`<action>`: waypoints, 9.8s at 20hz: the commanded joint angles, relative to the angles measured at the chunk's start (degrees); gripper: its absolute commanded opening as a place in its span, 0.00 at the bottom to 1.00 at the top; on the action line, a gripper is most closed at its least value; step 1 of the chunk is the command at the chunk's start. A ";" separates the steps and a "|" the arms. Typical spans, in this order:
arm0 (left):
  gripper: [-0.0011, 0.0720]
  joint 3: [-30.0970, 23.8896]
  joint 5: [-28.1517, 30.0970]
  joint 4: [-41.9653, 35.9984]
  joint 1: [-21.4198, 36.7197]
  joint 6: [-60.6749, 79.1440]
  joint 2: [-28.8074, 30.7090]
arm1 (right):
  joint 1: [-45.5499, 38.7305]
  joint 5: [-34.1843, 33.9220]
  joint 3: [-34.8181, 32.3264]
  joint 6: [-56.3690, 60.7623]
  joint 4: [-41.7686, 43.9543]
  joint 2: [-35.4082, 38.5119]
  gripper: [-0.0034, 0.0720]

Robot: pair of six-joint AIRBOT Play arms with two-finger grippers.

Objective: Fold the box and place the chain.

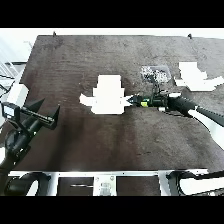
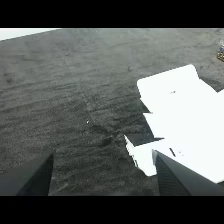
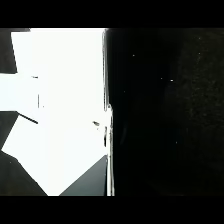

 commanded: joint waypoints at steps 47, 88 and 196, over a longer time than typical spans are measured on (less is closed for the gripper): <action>0.85 104.41 -62.40 29.44 -4.92 -42.21 -109.46 | 2.73 -6.14 -3.04 -22.95 10.12 -0.92 0.05; 0.03 81.72 -56.15 20.52 -4.92 12.07 -99.58 | -18.53 12.39 -1.73 -24.48 11.69 -0.15 0.45; 0.04 79.25 -52.19 19.54 -4.90 14.38 -100.00 | 3.93 21.35 30.18 -57.99 -14.97 -21.44 0.90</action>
